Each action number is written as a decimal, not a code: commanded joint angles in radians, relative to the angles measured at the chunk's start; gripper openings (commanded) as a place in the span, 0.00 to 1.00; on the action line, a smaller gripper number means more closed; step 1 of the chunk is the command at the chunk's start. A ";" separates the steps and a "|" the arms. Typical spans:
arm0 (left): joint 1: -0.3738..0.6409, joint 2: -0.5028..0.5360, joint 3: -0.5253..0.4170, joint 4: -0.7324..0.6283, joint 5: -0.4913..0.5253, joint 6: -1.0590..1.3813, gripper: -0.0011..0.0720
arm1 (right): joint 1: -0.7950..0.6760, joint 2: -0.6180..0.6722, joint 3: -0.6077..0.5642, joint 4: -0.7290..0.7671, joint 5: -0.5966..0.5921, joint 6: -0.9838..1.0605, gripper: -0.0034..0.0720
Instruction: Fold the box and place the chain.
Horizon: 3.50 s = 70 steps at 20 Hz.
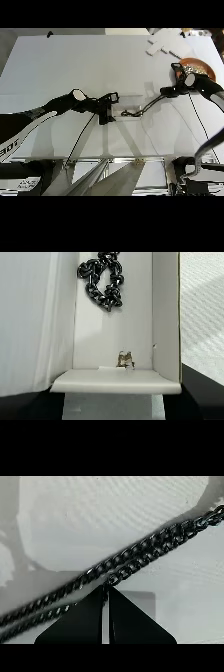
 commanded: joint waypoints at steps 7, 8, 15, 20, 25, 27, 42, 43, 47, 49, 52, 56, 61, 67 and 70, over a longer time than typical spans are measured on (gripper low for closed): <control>0.000 0.000 0.001 0.000 0.000 0.000 0.03 | 0.008 0.324 0.000 0.098 0.171 -0.035 0.06; 0.000 0.000 0.001 0.000 0.000 0.000 0.03 | 0.024 0.367 0.000 0.129 0.208 -0.063 0.06; 0.000 0.000 0.001 0.000 0.000 0.000 0.03 | 0.234 0.599 0.000 0.206 0.301 -0.082 0.06; 0.000 0.000 0.001 0.000 0.000 0.000 0.03 | 0.366 0.718 0.000 0.295 0.294 -0.084 0.06; 0.000 0.000 0.001 0.000 0.000 0.000 0.03 | 0.452 0.754 0.000 0.412 0.242 -0.130 0.06; 0.000 0.000 0.001 0.000 0.000 0.000 0.03 | 0.488 0.753 0.000 0.452 0.190 -0.152 0.06; 0.000 0.000 0.001 0.000 0.000 0.000 0.03 | 0.561 0.459 -0.159 0.441 0.047 -0.201 0.06; 0.000 0.000 0.001 0.000 0.000 0.000 0.03 | 0.561 0.428 -0.163 0.441 0.048 -0.213 0.07; 0.000 0.000 0.001 0.000 0.000 0.000 0.03 | 0.561 0.354 -0.163 0.439 0.047 -0.214 0.22; 0.000 0.000 0.001 0.000 0.000 0.000 0.03 | 0.561 0.357 -0.162 0.438 0.047 -0.223 0.25; 0.000 0.000 0.001 0.000 0.000 0.000 0.03 | 0.560 0.410 -0.158 0.435 0.039 -0.249 0.30; 0.000 0.000 0.001 0.000 0.001 0.000 0.03 | 0.514 0.540 -0.067 0.308 0.032 -0.219 0.30; 0.000 0.000 0.001 0.000 0.000 0.000 0.03 | 0.241 0.553 0.044 0.160 0.031 -0.131 0.47; 0.000 0.000 0.001 0.000 0.000 0.000 0.03 | 0.102 0.350 0.044 0.137 0.039 -0.141 0.53; 0.000 0.000 0.001 0.000 0.000 0.000 0.03 | 0.136 0.208 0.044 0.128 0.064 -0.142 0.50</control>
